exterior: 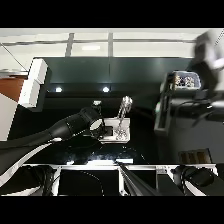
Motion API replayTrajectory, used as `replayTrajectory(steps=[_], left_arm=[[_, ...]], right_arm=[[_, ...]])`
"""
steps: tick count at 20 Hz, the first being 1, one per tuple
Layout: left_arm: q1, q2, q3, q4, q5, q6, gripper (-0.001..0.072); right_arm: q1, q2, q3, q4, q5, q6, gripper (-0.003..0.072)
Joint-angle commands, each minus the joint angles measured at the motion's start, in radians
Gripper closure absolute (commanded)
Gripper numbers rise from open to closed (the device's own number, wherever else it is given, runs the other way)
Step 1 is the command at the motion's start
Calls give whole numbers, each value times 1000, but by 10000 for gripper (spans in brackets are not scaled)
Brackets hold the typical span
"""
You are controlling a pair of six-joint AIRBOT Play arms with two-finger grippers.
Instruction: Fold the box and place the chain.
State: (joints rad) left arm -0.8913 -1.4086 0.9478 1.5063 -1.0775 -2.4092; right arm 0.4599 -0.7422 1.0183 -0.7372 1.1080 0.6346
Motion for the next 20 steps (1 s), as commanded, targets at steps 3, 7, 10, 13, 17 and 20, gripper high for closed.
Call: replayTrajectory(steps=[3,7,10,13,17,20], left_arm=[[1,0,0,0,3,0,676],[1,0,0,0,3,0,677],[1,0,0,0,2,0,677],[0,0,0,0,2,0,677],[1,0,0,2,3,0,677],[1,0,0,3,3,0,676]], right_arm=[[23,-26,-239,-15,0,77,642],[22,-51,-293,-16,-50,76,643],[-4,-50,-292,-26,-50,77,642],[-57,-26,-280,-29,-19,77,642],[-169,45,-257,-53,47,92,643],[-219,89,-256,-48,72,92,643]])
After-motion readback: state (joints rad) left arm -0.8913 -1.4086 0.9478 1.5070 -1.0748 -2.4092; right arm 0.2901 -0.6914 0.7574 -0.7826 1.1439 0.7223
